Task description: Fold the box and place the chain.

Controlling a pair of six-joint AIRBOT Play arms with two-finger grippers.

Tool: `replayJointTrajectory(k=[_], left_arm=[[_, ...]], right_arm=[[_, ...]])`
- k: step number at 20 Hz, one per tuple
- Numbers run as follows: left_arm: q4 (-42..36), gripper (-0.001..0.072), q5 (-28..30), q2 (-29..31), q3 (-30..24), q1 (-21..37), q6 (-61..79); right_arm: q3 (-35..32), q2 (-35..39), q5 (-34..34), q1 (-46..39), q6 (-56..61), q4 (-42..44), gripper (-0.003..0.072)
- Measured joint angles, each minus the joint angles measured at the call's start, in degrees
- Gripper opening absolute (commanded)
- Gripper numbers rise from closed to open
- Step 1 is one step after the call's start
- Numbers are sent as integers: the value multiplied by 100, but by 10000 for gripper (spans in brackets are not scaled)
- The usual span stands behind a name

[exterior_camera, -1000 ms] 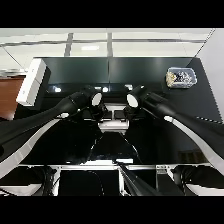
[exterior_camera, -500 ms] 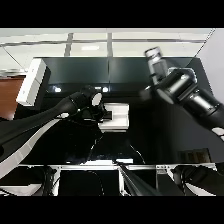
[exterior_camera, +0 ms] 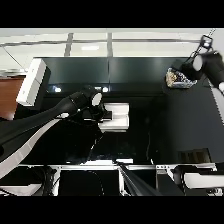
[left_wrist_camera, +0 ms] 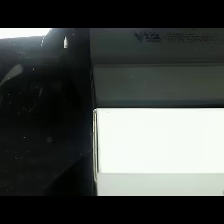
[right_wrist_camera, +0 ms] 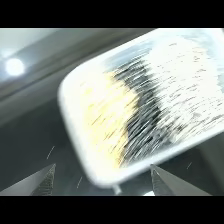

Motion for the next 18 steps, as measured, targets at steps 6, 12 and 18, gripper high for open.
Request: replayJointTrajectory(k=[6, 12, 18], left_arm=[[0, 26, 2, 0, 0, 0, 0], [0, 26, -2, 0, 0, 0, 0], [-2, 26, -4, 0, 0, 0, 0]], right_arm=[[1773, -1552, 1108, -903, -280, 538, 716], [2227, -2216, 1139, -1191, -337, 813, 606], [2511, -2579, 1025, -1252, -413, 981, 12]])
